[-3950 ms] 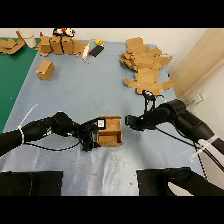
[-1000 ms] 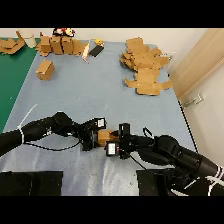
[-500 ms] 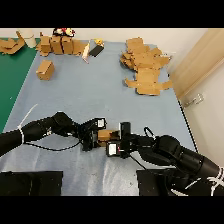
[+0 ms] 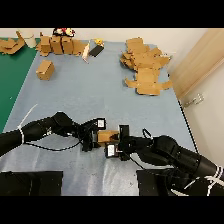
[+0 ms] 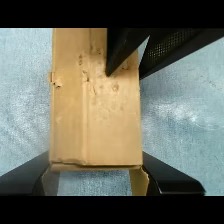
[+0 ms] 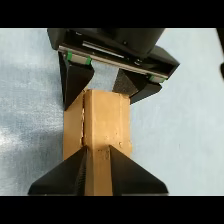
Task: Fold the box.
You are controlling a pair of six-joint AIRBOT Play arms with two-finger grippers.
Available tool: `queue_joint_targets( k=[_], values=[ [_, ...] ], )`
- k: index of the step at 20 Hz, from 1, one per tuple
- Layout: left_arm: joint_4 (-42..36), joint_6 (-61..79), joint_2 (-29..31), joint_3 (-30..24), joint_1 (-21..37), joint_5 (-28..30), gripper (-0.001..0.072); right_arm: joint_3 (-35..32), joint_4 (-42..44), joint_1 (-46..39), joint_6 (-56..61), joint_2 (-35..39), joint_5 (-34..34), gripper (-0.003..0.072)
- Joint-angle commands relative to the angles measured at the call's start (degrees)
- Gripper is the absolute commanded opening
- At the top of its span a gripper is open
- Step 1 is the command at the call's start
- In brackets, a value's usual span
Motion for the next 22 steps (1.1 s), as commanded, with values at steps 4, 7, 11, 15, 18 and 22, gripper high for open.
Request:
queue_joint_targets(
  k=[4, 7, 11, 15, 18, 22],
  values=[
    [-0.02, -0.02, -0.02, 0.02, 0.02, 0.15, 0.0477, 0.00, 0.92, 0.13, 0.04, 0.15, -2.82, 0.0223],
    [-0.02, -0.04, -0.02, 0.02, 0.02, 0.17, 0.0477, 0.11, 0.92, 0.13, 0.07, 2.82, -2.86, 0.0242],
    [-0.02, -0.02, -0.02, 0.02, 0.02, 0.15, 0.0477, 0.11, 0.92, 0.00, 7.80, 10.29, -4.81, 0.0242],
    [-0.02, -0.04, -0.02, 0.02, 0.02, 0.17, 0.0477, -0.02, 2.10, 0.00, 42.56, 17.33, -17.35, 0.0002],
    [-0.02, -0.02, -0.02, 0.02, 0.02, 0.15, 0.0477, -1.51, 5.86, 0.00, 58.34, 17.73, -25.38, 0.0001],
    [-0.02, -0.02, -0.02, 0.02, 0.02, 0.15, 0.0477, -8.35, 19.12, 0.00, 67.04, 16.33, -13.09, 0.0000]
  ],
)
